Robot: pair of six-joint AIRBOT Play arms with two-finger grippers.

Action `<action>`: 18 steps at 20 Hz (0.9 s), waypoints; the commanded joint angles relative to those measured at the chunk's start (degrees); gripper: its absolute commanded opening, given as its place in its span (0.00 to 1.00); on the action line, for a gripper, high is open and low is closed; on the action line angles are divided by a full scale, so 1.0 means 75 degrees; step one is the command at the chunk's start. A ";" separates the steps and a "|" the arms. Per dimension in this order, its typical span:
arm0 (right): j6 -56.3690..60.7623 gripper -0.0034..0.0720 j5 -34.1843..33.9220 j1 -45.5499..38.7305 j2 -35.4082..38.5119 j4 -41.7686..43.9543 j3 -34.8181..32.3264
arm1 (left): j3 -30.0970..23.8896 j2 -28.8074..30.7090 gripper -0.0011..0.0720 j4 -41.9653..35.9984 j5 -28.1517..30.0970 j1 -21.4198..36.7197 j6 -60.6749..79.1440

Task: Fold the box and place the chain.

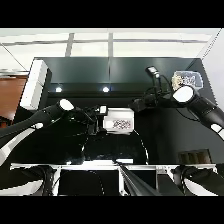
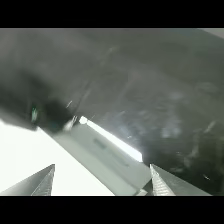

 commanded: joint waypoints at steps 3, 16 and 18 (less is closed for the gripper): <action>-0.3771 0.97 0.1326 0.0254 0.0189 0.0131 0.0061 | 0.0003 -0.0003 0.56 0.0003 -0.0006 -0.0009 0.0000; -0.5330 0.75 0.1081 0.0656 0.0195 0.0181 -0.0493 | 0.0003 0.0000 0.56 0.0000 -0.0003 -0.0009 -0.0003; -0.5327 0.66 0.0950 0.0650 0.0195 0.0187 -0.0493 | 0.0003 0.0000 0.56 0.0003 -0.0003 -0.0009 0.0000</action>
